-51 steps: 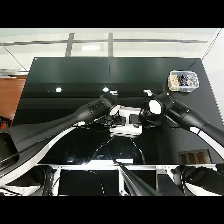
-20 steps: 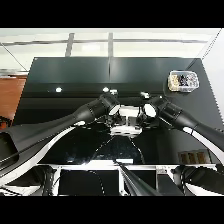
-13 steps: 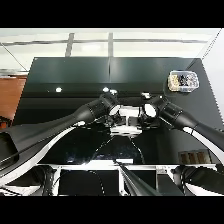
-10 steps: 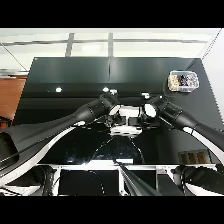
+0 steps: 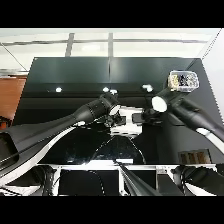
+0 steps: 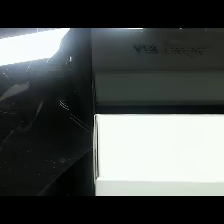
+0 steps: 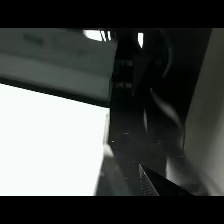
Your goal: Fold the box and place the chain.
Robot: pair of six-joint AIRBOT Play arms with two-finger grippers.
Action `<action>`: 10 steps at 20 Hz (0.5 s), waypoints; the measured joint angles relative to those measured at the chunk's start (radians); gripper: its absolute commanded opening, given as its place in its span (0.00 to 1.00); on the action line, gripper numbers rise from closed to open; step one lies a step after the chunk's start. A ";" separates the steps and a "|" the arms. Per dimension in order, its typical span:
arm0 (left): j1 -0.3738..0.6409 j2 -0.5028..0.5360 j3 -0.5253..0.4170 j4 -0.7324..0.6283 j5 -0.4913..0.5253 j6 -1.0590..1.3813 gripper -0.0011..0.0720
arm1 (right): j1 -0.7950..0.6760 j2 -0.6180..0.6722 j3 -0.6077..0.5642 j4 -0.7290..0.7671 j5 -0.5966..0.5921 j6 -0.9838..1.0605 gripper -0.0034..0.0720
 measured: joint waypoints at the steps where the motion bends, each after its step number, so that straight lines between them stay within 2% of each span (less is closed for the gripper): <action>1: 0.000 0.000 0.000 0.000 0.000 0.000 0.06 | -0.023 0.043 0.014 -0.020 0.014 -0.015 0.73; 5: 0.000 0.000 0.000 0.000 0.000 0.000 0.06 | -0.160 0.180 0.040 -0.208 0.020 -0.057 0.75; 6: 0.000 0.000 0.000 0.000 0.000 0.000 0.06 | -0.202 0.196 0.037 -0.272 0.006 -0.060 1.00; 8: 0.000 0.000 0.000 0.000 0.000 0.000 0.06 | -0.301 0.211 0.015 -0.365 -0.068 -0.069 1.00; 10: 0.000 0.000 0.000 0.000 0.000 0.000 0.06 | -0.410 0.186 -0.003 -0.394 -0.160 -0.075 1.00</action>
